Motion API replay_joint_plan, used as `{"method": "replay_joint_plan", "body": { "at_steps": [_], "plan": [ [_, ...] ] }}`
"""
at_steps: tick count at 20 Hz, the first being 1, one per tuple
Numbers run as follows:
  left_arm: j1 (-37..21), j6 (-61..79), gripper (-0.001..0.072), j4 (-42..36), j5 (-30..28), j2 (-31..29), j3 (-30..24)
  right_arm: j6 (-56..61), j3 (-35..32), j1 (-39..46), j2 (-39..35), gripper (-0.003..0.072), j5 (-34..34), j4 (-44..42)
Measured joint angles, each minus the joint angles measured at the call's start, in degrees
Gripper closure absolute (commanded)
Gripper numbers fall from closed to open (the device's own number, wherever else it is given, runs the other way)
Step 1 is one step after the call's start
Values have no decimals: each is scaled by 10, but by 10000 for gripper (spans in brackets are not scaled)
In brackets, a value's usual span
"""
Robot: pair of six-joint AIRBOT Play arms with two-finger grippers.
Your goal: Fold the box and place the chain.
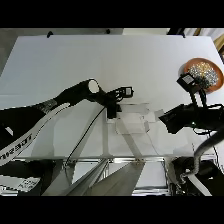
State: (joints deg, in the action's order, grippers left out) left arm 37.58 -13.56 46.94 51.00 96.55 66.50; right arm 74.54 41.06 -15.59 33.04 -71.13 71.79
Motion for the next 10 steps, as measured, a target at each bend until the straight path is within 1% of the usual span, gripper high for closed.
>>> {"method": "replay_joint_plan", "body": {
  "at_steps": [1,4,6,7,8,9,10],
  "plan": [
    [0,0,696,0,0,0,0,-7,0,0,0,674,3,-1],
    [0,0,696,0,0,0,0,-65,-14,0,0,675,22,-23],
    [0,0,696,0,0,0,0,-133,-41,0,2,673,39,-57],
    [0,0,696,0,0,0,0,-175,-59,0,6,599,46,-76],
    [0,0,696,0,0,0,0,-221,-77,0,11,362,52,-92],
    [0,0,696,0,0,0,0,-264,-92,0,17,209,55,-102],
    [0,0,696,0,0,0,0,-308,-105,0,23,197,56,-111]
  ]
}}
